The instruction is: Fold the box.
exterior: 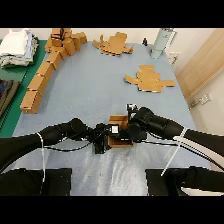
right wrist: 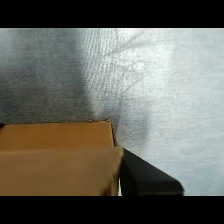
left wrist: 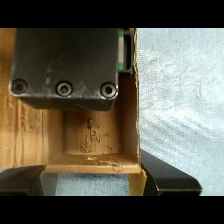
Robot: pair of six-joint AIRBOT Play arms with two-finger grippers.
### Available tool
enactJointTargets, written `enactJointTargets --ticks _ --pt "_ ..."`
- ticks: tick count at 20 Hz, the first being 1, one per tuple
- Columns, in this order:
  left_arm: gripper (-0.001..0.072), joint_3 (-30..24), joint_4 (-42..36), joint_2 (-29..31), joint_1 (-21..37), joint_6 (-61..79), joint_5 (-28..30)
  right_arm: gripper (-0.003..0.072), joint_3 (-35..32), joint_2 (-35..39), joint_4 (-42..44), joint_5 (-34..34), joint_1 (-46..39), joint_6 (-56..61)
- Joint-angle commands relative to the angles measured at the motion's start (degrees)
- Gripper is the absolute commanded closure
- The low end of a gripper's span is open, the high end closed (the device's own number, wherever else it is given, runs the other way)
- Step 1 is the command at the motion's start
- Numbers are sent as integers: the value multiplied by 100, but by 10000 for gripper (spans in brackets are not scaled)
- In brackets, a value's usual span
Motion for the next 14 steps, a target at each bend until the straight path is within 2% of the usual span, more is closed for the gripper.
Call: enactJointTargets --ticks 1,6,7,8,9,10,12,13,14 --pt "287 4 -2 -4 -4 -7 2 247 0 7 -22 -70 -4 7" --pt "288 4 -2 -4 -4 -7 2 250 0 7 -151 -437 -4 76" --pt "288 4 -2 -4 -4 -7 2 303 0 7 -151 -437 -4 107" --pt "288 4 -2 -4 -4 -7 2 414 -7 4 -151 -431 -4 168" --pt "288 4 -2 -4 -4 -7 2 580 -9 0 -151 -420 -4 177" --pt "287 4 -2 -4 -4 -7 2 683 -9 -9 -151 -409 -4 175" --pt "288 4 -2 -4 -4 -7 2 684 -11 -22 -149 -391 -4 162" --pt "288 4 -2 -4 -4 -7 2 659 -9 -17 -149 -343 -4 157" --pt "288 4 -2 -4 -4 -7 2 398 -9 -17 -149 -332 -4 153"
